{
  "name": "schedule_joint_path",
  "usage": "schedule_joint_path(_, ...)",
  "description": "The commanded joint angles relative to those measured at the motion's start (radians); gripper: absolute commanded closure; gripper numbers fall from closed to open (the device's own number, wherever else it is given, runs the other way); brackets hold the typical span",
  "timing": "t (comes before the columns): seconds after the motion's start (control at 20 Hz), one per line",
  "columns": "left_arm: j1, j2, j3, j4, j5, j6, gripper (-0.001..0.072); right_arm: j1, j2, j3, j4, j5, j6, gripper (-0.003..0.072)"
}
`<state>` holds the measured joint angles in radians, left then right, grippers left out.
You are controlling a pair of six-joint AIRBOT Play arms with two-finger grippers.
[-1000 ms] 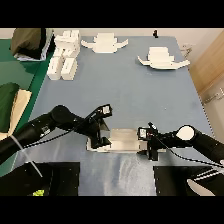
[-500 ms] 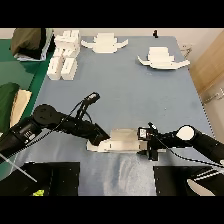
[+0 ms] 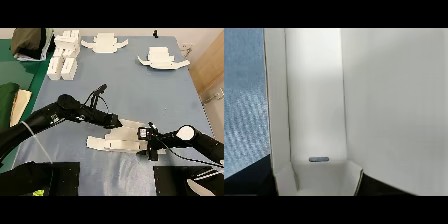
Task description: Fold the box.
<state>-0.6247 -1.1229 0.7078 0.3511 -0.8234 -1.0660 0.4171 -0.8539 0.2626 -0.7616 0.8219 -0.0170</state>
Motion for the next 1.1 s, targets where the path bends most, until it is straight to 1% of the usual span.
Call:
schedule_joint_path(0.0,0.001,-0.082,0.016,-0.015,0.023,-0.055,0.0693,0.001,0.001,0.000,-0.001,-0.001,-0.003,0.0227)
schedule_joint_path(0.15,0.001,-0.099,0.016,-0.016,0.018,-0.060,0.0692,0.001,0.001,0.000,-0.001,-0.001,-0.003,0.0226)
schedule_joint_path(0.25,0.001,-0.087,0.016,-0.038,-0.013,-0.030,0.0693,0.001,0.001,0.000,-0.001,-0.001,-0.003,0.0226)
schedule_joint_path(0.4,0.001,-0.017,0.016,-0.093,-0.039,0.085,0.0692,0.001,0.001,0.000,-0.001,-0.001,-0.003,0.0226)
schedule_joint_path(0.5,0.010,0.012,0.016,-0.095,-0.012,0.069,0.0693,0.001,0.001,0.000,-0.001,-0.001,-0.003,0.0226)
schedule_joint_path(0.65,0.017,0.006,0.016,-0.143,-0.017,0.091,0.0693,0.001,0.001,0.000,-0.001,-0.001,-0.003,0.0226)
schedule_joint_path(0.75,0.018,0.007,0.027,-0.183,-0.041,0.119,0.0693,0.001,0.001,0.000,-0.001,-0.001,-0.003,0.0226)
schedule_joint_path(0.85,0.018,-0.002,0.048,-0.173,-0.036,0.117,0.0693,0.001,0.001,0.000,-0.001,-0.001,-0.003,0.0226)
schedule_joint_path(0.95,0.018,-0.035,0.064,-0.143,-0.043,0.104,0.0693,0.001,0.001,0.000,-0.001,-0.001,-0.003,0.0226)
schedule_joint_path(1.05,0.018,-0.067,0.064,-0.142,-0.044,0.103,0.0693,0.001,0.001,0.000,-0.001,-0.001,-0.003,0.0226)
